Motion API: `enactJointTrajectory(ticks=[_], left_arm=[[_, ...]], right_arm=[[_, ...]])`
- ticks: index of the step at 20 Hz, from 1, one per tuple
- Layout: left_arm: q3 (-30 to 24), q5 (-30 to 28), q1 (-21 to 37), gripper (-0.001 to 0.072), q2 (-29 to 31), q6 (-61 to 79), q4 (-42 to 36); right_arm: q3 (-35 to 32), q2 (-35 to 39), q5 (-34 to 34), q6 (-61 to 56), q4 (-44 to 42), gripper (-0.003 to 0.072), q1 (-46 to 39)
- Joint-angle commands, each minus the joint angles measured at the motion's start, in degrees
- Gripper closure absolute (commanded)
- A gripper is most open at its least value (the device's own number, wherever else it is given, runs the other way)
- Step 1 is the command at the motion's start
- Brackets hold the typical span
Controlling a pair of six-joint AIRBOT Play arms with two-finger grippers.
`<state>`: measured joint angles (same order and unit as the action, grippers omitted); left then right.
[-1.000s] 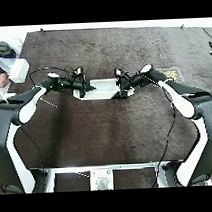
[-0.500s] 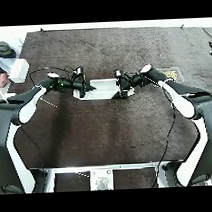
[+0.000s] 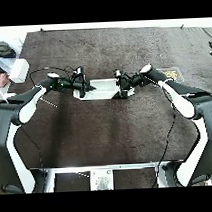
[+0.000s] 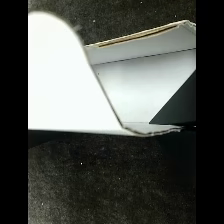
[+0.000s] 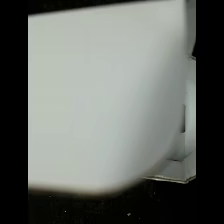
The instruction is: Fold the box and place the chain.
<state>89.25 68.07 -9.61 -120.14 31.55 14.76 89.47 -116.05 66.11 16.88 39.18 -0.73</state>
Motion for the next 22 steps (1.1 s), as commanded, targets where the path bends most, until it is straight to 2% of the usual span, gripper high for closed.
enactJointTrajectory(ticks=[1,16,17,18,19,22], left_arm=[[0.0,-0.1,0.1,0.0698,0.0,0.0,0.0],[0.0,0.1,0.1,0.0696,0.0,0.0,-0.1],[0.0,0.1,0.1,0.0554,0.0,0.0,-0.2],[0.0,0.0,0.1,0.0339,0.1,0.0,-0.9],[0.0,0.2,0.1,0.0364,0.2,0.0,-1.8],[0.5,0.7,0.4,0.0363,0.7,-1.0,-1.9]], right_arm=[[0.0,0.0,-0.1,0.0,0.0,0.0473,0.0],[0.0,0.0,-0.1,0.0,0.0,0.0472,0.0],[0.0,0.0,-0.1,0.0,0.0,0.0473,0.0],[0.0,0.0,-0.1,0.0,0.0,0.0472,0.0],[0.0,0.0,-0.1,0.0,0.0,0.0473,0.0],[0.0,0.0,-0.1,0.0,0.0,0.0472,0.0]])
